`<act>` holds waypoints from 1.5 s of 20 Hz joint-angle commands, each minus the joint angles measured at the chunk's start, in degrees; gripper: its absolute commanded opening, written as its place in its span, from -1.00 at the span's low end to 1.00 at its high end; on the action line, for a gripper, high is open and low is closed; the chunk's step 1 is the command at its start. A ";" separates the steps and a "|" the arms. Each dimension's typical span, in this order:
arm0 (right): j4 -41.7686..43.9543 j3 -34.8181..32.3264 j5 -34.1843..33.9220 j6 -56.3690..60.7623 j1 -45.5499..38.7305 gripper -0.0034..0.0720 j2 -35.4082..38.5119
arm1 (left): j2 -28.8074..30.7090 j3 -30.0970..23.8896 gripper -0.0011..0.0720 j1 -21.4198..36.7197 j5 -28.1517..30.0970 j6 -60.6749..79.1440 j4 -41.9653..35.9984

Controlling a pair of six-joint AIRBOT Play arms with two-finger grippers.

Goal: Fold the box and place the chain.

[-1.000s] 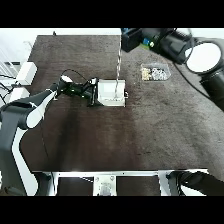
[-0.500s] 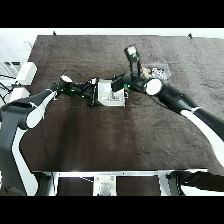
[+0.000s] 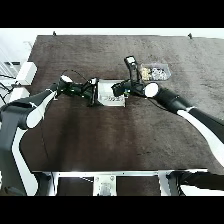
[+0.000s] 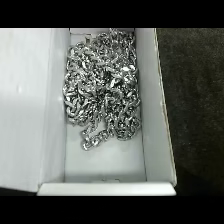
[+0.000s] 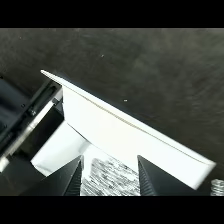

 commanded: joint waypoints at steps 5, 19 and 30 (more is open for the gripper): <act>-4.68 -0.15 19.32 -26.03 -15.76 0.35 3.43 | -0.02 0.00 0.74 0.04 0.02 0.00 0.02; 11.52 6.58 33.20 -68.46 -18.05 0.59 -16.28 | -0.02 0.00 0.74 0.04 0.09 0.00 0.02; 11.50 8.85 33.24 -69.46 -15.72 0.59 -19.61 | -0.02 0.00 0.74 0.07 0.13 0.00 0.02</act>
